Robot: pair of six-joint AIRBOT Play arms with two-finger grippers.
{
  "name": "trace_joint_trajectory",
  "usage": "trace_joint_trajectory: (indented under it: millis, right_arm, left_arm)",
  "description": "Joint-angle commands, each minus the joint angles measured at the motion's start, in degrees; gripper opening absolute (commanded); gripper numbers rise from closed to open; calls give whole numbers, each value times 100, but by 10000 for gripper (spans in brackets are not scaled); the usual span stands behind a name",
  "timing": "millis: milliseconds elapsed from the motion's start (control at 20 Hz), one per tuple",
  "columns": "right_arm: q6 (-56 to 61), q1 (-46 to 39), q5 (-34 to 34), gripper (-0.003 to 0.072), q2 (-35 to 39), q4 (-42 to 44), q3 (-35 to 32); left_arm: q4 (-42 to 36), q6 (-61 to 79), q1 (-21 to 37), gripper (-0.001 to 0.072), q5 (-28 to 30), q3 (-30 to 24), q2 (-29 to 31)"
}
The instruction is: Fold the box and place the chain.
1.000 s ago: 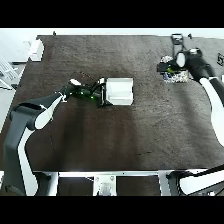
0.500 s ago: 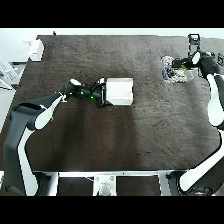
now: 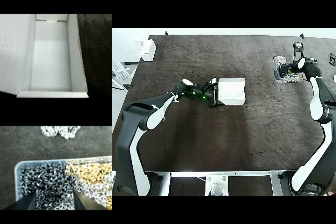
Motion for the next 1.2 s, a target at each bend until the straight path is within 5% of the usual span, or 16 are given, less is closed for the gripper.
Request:
trace_joint_trajectory:
  millis: [0, 100, 250, 300, 550, 900, 1150]
  right_arm:
    - [-212, -15, 4, 411, -221, 361, 35]
    - [-212, -35, 0, 337, -289, 422, 35]
    - [-313, -35, -101, 33, -280, 393, 120]
    - [-313, -33, -101, 13, -216, 391, 164]
    - [-313, -26, 39, 11, 599, 376, 170]
    - [-369, 258, 1545, 11, 2020, -313, 166]
    - [-468, 787, 1805, 11, 3307, -599, 162]
  left_arm:
    - [0, 0, 0, 473, -2, 7, 4]
    - [0, 2, 0, 473, -2, 7, 4]
    - [0, 2, 0, 473, 2, 7, 4]
    - [2, 2, 0, 473, 0, 7, 4]
    - [0, 2, 0, 473, 0, 7, 4]
    - [0, 2, 0, 473, 0, 7, 4]
    - [0, 2, 0, 473, 0, 7, 4]
